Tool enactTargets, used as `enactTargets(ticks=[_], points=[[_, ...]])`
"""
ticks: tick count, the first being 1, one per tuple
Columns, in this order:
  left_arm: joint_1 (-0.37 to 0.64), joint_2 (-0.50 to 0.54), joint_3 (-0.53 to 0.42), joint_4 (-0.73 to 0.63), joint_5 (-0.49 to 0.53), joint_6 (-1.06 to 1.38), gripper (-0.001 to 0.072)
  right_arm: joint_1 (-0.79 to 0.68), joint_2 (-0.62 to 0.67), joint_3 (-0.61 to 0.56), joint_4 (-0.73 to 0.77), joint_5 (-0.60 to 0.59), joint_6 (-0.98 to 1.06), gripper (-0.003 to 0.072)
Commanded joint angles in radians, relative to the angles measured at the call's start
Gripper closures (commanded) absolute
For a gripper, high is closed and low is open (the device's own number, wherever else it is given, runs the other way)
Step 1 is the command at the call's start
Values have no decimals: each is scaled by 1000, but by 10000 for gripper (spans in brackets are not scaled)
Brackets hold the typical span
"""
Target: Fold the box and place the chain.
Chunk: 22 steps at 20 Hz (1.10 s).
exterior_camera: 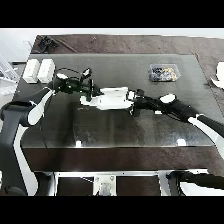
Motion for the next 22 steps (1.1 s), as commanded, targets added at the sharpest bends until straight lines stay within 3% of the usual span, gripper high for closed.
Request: enactTargets(ticks=[1,7,22], points=[[0,0,0,2,-5,0,689,-30,-1,20,38,10,4,-28],[0,0,0,2,-5,0,689,-54,-19,28,81,22,-28,-28],[0,0,0,2,-5,0,689,-172,-240,285,103,347,-52,-22]])
